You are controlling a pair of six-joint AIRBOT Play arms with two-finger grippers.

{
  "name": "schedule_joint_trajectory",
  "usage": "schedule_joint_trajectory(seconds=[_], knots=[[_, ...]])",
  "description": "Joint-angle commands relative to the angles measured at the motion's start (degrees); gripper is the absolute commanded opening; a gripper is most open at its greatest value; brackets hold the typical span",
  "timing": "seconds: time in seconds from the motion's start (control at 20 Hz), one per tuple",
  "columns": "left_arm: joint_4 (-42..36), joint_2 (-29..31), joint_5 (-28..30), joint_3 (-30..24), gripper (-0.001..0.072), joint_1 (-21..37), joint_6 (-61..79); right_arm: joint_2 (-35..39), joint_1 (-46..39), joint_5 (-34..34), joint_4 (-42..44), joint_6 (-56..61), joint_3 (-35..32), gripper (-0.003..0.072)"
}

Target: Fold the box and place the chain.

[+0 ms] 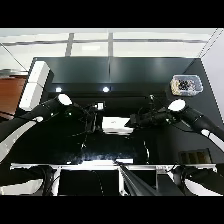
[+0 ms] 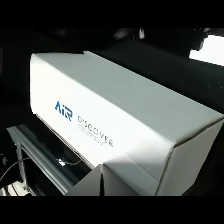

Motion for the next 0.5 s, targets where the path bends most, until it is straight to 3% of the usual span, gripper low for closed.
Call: schedule_joint_trajectory(seconds=[0.0,0.25,0.45], knots=[[0.0,0.0,0.1,0.0,0.0402,0.0,-0.1,-0.1,1.0,-3.5,-4.7,3.0,-0.2,0.0019],[0.0,0.0,0.1,0.0,0.0403,0.0,-0.1,-0.2,1.0,-3.1,-4.8,3.3,-0.2,0.0019],[0.0,0.0,0.1,0.0,0.0403,0.0,-0.1,2.2,-0.4,0.6,3.1,-2.3,0.1,0.0019]])
